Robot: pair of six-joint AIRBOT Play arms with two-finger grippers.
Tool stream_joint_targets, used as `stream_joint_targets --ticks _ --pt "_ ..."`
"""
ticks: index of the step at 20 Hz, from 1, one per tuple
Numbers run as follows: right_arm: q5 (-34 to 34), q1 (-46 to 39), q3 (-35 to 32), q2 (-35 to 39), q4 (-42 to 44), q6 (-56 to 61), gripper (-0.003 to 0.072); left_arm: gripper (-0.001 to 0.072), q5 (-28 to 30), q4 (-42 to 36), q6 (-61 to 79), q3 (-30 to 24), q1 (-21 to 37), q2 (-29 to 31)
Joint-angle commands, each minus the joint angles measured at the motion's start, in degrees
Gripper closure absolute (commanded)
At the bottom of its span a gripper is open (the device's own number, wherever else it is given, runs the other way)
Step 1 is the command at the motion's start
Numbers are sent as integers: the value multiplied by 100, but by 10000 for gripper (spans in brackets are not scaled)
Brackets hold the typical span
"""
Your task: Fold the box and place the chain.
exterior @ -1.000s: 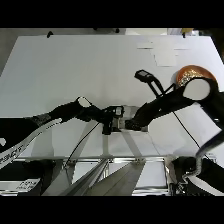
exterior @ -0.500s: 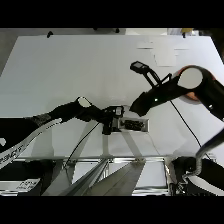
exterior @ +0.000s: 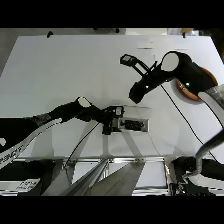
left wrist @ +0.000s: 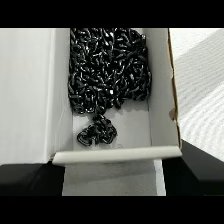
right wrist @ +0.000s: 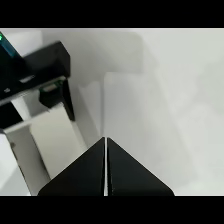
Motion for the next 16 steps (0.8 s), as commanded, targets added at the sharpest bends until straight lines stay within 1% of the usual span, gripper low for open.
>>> stream_joint_targets --ticks 1,4,6,7,8,9,14,16 --pt "291 15 -129 -164 -81 -103 669 575 0 0 0 7 2 4" --pt "219 42 -743 129 317 -721 668 575 0 2 2 7 2 4" --pt "-9 155 -1220 481 365 -977 664 575 0 0 0 7 2 4" --pt "-151 234 -1412 667 385 -997 590 575 2 2 0 7 2 4" --pt "-258 334 -1576 861 382 -999 463 575 0 0 0 7 2 4" --pt "-321 422 -1687 1010 378 -999 441 575 0 2 0 7 2 4" --pt "-339 765 -1996 1311 374 -1036 441 575 0 2 2 7 2 4" --pt "-321 887 -2028 1329 348 -1139 401 575 0 0 0 7 2 4"
